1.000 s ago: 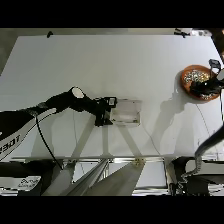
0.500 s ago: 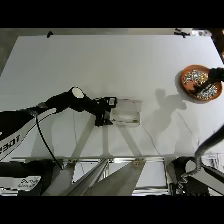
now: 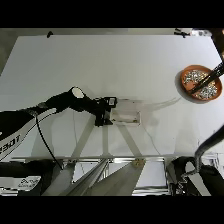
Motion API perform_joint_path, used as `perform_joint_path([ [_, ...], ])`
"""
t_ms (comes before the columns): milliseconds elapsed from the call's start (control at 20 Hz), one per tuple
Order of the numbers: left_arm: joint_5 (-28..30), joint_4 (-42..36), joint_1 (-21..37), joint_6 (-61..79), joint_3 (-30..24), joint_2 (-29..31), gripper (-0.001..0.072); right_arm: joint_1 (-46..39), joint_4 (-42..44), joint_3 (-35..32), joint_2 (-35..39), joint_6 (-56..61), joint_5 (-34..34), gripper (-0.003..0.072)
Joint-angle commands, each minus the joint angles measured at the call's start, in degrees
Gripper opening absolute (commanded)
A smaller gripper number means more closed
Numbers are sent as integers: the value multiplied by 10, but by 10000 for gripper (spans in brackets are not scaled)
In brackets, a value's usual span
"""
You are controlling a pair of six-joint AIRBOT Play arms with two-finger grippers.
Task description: Fold the box and place the chain.
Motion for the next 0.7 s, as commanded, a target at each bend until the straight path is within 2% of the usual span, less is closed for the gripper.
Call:
perform_joint_path([
  [0, 0, 0, 1, 0, 0, 0, 366, 48, 57, 1, 69, -6, 4, 7],
  [300, 0, 0, 1, 0, 0, 0, 366, 156, 119, 1, 118, -20, 6, 6],
  [500, 0, 0, 1, 0, 0, 0, 366, 230, 189, 1, 108, -16, 6, 6],
  [650, 0, 0, 1, 0, 0, 0, 366, 282, 192, 1, 87, 17, 5, 6],
])
